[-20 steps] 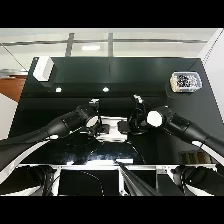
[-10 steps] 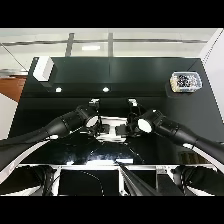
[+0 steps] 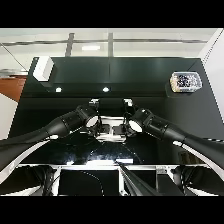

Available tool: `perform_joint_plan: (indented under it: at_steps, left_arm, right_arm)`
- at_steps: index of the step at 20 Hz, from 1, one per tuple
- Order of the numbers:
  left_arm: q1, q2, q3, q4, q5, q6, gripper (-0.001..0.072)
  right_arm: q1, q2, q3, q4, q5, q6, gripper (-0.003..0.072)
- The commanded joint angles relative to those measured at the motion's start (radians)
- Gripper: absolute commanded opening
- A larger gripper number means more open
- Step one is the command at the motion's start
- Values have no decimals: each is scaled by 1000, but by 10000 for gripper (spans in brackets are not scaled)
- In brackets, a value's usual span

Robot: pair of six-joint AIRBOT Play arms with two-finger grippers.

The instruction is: Fold the box and place the chain.

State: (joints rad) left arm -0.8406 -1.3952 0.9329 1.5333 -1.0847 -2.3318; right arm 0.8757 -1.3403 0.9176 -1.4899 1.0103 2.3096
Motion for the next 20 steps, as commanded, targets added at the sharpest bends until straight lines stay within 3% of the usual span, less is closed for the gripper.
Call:
perform_joint_plan:
  at_steps: [1, 16, 17, 20]
  left_arm:
    - [0, -1, 0, 3, 3, 2, 30]
    - [0, -1, 0, 2, 6, 2, 30]
    - [0, -1, 0, 2, 6, 2, 30]
    - [0, -1, 0, 2, 5, 2, 30]
  right_arm:
    - [3, -15, 6, -11, 26, 45, 193]
    - [3, -83, 39, -5, 22, 77, 192]
    - [3, -86, 51, -11, 23, 76, 144]
    - [3, -87, 59, -13, 27, 76, 118]
